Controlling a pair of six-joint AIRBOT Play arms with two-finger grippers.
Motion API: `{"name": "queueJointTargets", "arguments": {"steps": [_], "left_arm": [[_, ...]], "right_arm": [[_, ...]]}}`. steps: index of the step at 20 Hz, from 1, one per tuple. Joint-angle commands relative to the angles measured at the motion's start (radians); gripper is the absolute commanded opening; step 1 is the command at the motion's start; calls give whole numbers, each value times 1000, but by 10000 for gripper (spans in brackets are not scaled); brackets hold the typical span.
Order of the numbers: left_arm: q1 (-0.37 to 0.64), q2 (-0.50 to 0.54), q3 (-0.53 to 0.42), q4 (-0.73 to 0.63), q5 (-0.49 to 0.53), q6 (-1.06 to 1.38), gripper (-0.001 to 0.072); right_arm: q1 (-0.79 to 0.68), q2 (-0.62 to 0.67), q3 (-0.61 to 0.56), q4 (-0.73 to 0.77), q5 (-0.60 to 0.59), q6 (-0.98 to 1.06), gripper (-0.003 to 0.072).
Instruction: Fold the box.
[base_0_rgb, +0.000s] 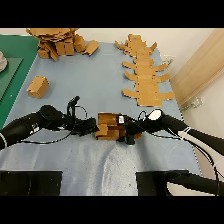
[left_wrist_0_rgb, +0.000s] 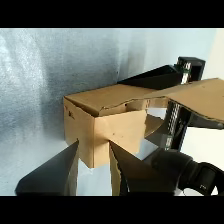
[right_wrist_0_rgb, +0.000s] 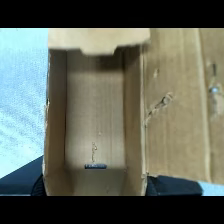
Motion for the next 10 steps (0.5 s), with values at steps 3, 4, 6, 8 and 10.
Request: {"name": "queueJointTargets", "arguments": {"steps": [3,4,6,8,10], "left_arm": [[-124,-2,100,450,27,-436,282],[-147,-2,130,589,-10,-570,282],[-184,-9,182,722,-86,-674,282],[-206,-35,209,738,-81,-703,283],[-224,-77,221,730,-61,-711,282]], "right_arm": [[0,-1,0,0,0,0,594],[0,-1,0,0,0,0,594],[0,-1,0,0,0,0,595],[0,-1,0,0,0,0,594],[0,-1,0,0,0,0,594]]}}
